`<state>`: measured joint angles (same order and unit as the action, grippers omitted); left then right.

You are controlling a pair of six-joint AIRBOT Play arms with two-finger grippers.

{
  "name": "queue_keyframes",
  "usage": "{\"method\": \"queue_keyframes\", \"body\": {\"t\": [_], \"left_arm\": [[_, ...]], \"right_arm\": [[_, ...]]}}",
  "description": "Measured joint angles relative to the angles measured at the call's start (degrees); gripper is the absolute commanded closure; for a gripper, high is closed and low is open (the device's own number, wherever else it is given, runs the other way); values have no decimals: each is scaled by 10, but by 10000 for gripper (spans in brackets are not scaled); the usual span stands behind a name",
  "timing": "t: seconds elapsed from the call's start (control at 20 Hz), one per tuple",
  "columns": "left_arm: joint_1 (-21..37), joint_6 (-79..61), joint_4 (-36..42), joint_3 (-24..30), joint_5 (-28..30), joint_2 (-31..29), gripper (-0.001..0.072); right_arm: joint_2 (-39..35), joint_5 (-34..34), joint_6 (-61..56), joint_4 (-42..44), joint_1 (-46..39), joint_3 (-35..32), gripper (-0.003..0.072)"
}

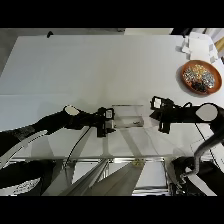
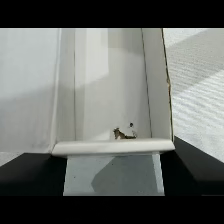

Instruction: Fold the box and place the chain.

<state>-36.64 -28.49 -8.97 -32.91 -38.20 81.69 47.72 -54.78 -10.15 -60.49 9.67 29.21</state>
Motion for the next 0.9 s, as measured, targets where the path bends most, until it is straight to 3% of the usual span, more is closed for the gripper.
{"method": "queue_keyframes", "body": {"t": [0.1,0.2,0.65,0.7,0.9], "left_arm": [[0,0,0,0,0,0,397],[0,0,0,0,0,0,397],[0,0,0,0,-1,0,397],[0,0,0,0,-1,0,397],[0,0,0,0,-2,0,397]], "right_arm": [[23,1,24,-32,1,1,662],[53,3,66,-40,8,2,473],[125,61,159,-23,45,2,473],[126,61,165,-14,46,2,529],[129,44,196,21,47,2,534]]}}
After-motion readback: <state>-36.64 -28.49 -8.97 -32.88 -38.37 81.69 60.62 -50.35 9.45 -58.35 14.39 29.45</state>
